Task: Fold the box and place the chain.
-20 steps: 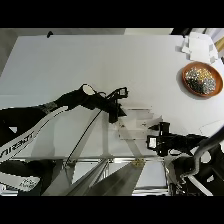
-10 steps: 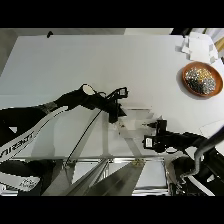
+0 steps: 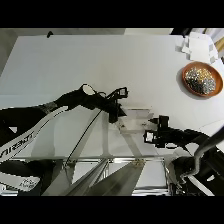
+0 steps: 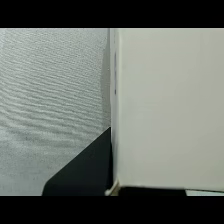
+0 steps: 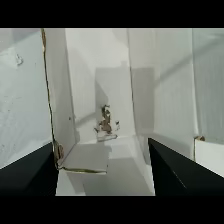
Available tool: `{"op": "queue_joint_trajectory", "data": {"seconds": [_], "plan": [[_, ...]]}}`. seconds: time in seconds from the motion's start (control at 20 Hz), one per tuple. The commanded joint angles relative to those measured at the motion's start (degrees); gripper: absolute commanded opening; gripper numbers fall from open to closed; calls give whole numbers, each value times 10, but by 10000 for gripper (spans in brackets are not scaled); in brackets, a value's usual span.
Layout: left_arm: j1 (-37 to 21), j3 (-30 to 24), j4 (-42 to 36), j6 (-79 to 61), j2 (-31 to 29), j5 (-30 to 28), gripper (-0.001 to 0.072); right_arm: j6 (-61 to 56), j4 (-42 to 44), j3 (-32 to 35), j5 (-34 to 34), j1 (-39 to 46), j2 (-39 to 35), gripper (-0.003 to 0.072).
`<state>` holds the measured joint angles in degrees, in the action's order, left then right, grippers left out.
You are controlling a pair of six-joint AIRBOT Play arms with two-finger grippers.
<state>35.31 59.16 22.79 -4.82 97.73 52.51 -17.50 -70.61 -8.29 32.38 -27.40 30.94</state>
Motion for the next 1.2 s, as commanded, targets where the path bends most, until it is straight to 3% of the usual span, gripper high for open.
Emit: {"op": "queue_joint_trajectory", "data": {"seconds": [0.0,0.45,0.9,0.95,1.0,1.15], "plan": [[0,0,0,0,0,0,8,18,17,-11,16,29,22,583],[0,0,0,0,0,0,8,80,59,-79,75,86,100,583],[0,0,0,0,0,0,8,121,81,-96,71,108,101,594],[0,0,0,0,0,0,8,121,81,-96,71,108,101,620],[0,0,0,0,0,0,8,120,82,-96,70,108,101,692],[0,0,0,0,0,0,8,120,84,-96,71,108,102,692]]}}
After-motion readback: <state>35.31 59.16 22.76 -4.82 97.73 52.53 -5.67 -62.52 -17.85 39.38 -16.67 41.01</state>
